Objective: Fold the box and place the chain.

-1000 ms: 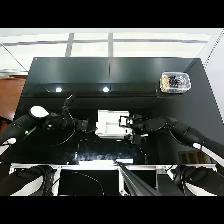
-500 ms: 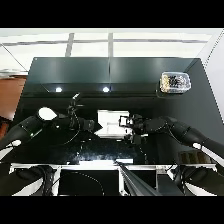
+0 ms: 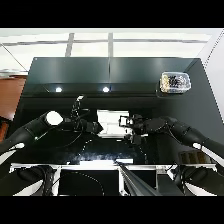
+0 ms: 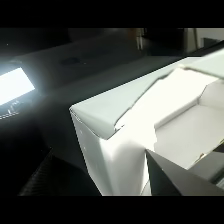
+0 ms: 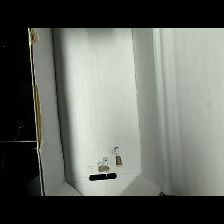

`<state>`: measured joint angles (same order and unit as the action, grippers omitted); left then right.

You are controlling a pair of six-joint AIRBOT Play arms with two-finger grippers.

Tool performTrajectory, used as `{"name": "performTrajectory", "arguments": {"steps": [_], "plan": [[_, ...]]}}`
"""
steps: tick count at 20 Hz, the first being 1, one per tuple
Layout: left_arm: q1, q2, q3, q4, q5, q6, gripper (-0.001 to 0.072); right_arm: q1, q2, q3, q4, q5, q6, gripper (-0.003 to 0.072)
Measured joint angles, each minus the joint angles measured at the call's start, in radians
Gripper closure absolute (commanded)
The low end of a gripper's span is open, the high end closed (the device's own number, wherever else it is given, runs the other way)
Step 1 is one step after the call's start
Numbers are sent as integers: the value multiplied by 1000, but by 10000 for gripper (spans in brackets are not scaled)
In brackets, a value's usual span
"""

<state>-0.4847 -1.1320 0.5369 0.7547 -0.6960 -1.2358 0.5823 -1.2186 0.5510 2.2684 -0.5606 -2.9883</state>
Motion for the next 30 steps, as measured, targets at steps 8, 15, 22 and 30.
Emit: {"name": "performTrajectory", "arguments": {"steps": [8, 15, 22, 30], "plan": [[-132, -4, 100, 317, 2, -359, 154, 0, 0, 0, -3, 0, 0, 285], [-211, -19, 153, 476, -23, -612, 314, 0, 0, 0, -18, 0, 0, 285], [-256, -24, 164, 578, -70, -776, 355, 0, 0, 0, -21, 0, 0, 285], [-282, -133, 273, 660, -169, -851, 423, 0, 0, 0, -21, 0, 0, 285]]}}
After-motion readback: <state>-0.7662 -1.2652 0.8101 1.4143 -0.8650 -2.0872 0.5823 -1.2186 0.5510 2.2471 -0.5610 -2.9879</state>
